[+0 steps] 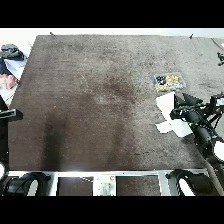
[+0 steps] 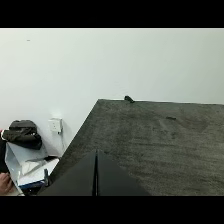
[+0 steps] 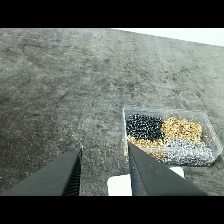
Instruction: Fold the box and place the chain.
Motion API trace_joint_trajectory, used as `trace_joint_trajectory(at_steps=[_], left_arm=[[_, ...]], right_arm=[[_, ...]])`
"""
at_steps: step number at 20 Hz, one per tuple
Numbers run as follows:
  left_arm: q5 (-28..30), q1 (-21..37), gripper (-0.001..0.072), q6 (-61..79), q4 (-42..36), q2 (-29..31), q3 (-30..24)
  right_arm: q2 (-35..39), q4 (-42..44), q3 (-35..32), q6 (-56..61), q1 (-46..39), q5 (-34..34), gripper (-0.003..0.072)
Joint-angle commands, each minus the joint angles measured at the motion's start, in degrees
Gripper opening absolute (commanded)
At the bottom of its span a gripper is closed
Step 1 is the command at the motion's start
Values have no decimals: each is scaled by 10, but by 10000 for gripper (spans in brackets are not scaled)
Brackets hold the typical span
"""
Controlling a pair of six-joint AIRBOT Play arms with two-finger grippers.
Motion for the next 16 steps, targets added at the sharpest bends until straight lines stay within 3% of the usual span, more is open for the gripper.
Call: trace_joint_trajectory(at_steps=[1, 9, 10, 13, 16], left_arm=[[0, 0, 12, 0, 0, 0, 0], [0, 0, 11, 0, 0, 0, 0], [0, 0, 12, 0, 0, 0, 0], [0, 0, 11, 0, 0, 0, 0], [0, 0, 11, 0, 0, 0, 0]], right_arm=[[0, 0, 0, 0, 0, 0, 336], [0, 1, 4, 7, 0, 1, 339], [-2, 0, 13, 7, 0, -7, 403], [-51, -4, 73, 4, -20, -22, 408], [-144, -4, 156, 9, -103, 55, 382]])
